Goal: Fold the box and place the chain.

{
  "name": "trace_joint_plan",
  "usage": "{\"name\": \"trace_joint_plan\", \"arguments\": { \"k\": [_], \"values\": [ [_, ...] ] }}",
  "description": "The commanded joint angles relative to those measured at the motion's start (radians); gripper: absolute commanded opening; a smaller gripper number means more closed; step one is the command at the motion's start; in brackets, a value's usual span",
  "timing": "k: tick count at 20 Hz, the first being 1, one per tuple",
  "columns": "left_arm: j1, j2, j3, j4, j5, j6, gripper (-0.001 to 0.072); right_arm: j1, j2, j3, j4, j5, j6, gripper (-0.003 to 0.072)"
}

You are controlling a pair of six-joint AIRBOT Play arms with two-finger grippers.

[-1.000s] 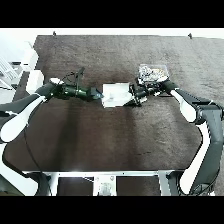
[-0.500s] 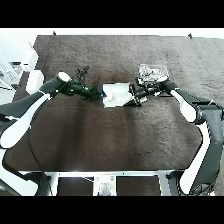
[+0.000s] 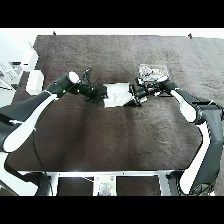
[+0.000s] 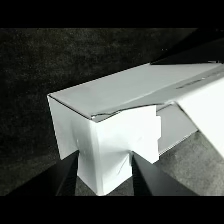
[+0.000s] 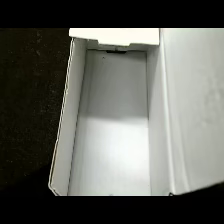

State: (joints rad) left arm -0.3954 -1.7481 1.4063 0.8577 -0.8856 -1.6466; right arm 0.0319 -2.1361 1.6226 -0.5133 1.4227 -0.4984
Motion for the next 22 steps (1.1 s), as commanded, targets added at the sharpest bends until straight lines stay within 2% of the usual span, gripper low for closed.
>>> {"name": "trace_joint_plan", "arguments": {
  "k": [1,6,10,17,22],
  "values": [
    [-0.033,0.0,0.029,0.126,0.019,-0.129,0.0383,0.0,0.0,0.0,0.0,0.0,0.0,0.0549],
    [-0.05,-0.03,0.093,0.212,-0.031,-0.218,0.0383,0.0,0.0,0.0,0.0,0.0,0.0,0.0548],
    [-0.079,-0.107,0.245,0.352,-0.218,-0.332,0.0384,0.0,0.0,0.0,0.0,0.0,0.0,0.0549],
    [-0.085,-0.19,0.381,0.381,-0.354,-0.354,0.0384,0.0,0.0,0.0,0.0,0.0,0.0,0.0549],
    [-0.097,-0.246,0.495,0.453,-0.45,-0.397,0.0384,0.0,0.0,0.0,0.0,0.0,0.0,0.0548]
  ]
}}
